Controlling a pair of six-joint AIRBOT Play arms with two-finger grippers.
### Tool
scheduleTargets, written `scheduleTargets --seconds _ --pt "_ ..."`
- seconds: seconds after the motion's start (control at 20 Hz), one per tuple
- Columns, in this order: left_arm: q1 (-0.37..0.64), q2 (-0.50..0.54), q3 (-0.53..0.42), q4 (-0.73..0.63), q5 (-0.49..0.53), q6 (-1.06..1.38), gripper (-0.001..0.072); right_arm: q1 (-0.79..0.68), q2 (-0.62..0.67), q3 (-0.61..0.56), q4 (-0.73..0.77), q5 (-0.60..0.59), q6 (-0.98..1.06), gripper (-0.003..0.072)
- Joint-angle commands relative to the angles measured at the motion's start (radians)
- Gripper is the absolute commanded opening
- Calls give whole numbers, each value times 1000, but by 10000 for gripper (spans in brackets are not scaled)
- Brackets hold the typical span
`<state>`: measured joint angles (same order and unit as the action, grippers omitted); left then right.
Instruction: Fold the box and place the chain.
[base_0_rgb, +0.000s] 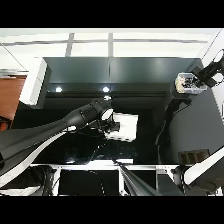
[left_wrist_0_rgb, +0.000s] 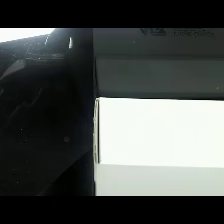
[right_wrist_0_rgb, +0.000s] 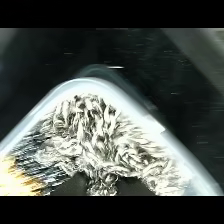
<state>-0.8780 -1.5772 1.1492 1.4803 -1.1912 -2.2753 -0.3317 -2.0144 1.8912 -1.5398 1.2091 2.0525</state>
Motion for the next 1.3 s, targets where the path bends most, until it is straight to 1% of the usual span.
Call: scheduleTargets --seconds 0.0,0.1,0.2,0.4,0.5,0.65,0.75,0.85,1.05,1.1,1.2,1.25 --pt "1 0 0 0 1 0 28 -1 21 9 19 3 -25 13" --pt "1 0 0 0 1 0 28 -1 77 10 18 -5 -109 10" --pt "1 0 0 0 1 0 28 -1 161 10 19 3 -225 9" --pt "1 0 0 0 2 0 28 0 369 10 64 72 -399 8" --pt "1 0 0 0 1 0 28 2 477 10 118 105 -446 8" --pt "1 0 0 0 1 0 28 4 636 0 270 118 -501 7" --pt "1 0 0 0 2 0 28 13 755 -69 367 118 -542 7" --pt "1 0 0 0 1 0 28 39 882 -169 442 126 -572 7" --pt "1 0 0 0 2 0 28 120 1088 -327 579 204 -609 5" --pt "1 0 0 0 2 0 28 144 1122 -356 616 254 -624 5" --pt "1 0 0 0 1 0 28 184 1145 -391 726 436 -724 7" --pt "1 0 0 -1 1 0 28 212 1159 -422 769 464 -730 7"
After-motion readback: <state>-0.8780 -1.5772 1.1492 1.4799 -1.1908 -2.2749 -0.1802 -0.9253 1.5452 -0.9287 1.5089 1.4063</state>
